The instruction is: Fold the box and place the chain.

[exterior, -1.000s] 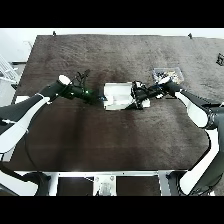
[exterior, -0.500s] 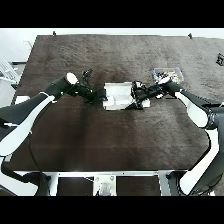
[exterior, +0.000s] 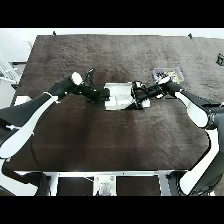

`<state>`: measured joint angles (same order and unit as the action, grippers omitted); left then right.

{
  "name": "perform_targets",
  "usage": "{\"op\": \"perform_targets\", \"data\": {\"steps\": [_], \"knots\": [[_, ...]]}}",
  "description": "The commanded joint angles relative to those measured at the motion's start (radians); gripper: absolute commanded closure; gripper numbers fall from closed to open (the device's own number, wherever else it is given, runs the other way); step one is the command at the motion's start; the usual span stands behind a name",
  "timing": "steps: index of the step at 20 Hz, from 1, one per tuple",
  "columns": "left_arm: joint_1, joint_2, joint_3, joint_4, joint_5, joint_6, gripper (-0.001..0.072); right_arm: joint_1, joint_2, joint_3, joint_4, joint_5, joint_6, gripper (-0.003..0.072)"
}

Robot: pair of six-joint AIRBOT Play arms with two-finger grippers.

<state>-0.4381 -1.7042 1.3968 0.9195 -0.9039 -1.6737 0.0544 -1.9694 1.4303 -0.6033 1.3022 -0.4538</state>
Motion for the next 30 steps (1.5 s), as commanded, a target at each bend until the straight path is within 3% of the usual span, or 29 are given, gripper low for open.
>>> {"op": "perform_targets", "data": {"steps": [1,6,26,28,30], "knots": [[-0.021,0.000,0.018,0.111,-0.002,-0.096,0.0358,0.000,0.000,0.000,0.000,0.000,0.000,0.0130],[-0.029,-0.002,0.056,0.152,-0.026,-0.162,0.0358,0.000,0.000,0.000,0.000,0.000,0.000,0.0130],[-0.077,-0.015,0.056,0.226,0.071,-0.284,0.0358,0.000,0.000,0.000,0.000,0.000,0.000,0.0130],[-0.092,-0.048,0.085,0.254,0.032,-0.308,0.0358,0.000,0.000,0.000,0.000,0.000,0.000,0.0130],[-0.103,-0.112,0.168,0.296,-0.072,-0.328,0.0358,0.000,0.000,0.000,0.000,0.000,0.000,0.0130]]}}
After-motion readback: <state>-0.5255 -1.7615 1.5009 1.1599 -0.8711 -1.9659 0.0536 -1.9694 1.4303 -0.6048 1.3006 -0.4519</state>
